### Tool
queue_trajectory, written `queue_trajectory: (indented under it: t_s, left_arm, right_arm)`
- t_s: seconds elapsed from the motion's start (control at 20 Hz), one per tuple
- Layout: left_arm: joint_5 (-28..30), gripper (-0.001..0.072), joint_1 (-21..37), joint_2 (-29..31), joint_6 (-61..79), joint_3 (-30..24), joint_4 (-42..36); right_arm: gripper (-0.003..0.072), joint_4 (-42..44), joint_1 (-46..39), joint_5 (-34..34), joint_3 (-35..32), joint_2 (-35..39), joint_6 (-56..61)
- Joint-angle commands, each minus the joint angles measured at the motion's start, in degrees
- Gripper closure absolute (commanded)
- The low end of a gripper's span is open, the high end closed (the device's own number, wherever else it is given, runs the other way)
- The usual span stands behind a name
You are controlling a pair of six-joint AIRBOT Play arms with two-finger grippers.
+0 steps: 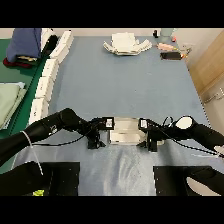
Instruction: Fold the box.
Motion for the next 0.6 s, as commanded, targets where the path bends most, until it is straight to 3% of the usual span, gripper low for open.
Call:
queue_trajectory:
  t_s: [0.0,0.35,0.55]
  left_arm:
    - [4.2,0.0017,1.8,-4.0,7.2,-0.9,-5.3]
    - [3.3,0.0017,2.2,-5.4,16.7,-0.9,-15.5]
    - [2.5,0.0017,2.2,-5.7,17.5,-0.9,-15.8]
  right_arm:
    - [0.0170,0.0,0.0,0.0,0.1,0.0,0.0]
    - [0.0170,0.0,0.0,0.0,0.1,0.0,0.0]
    - [0.0170,0.0,0.0,0.0,0.1,0.0,0.0]
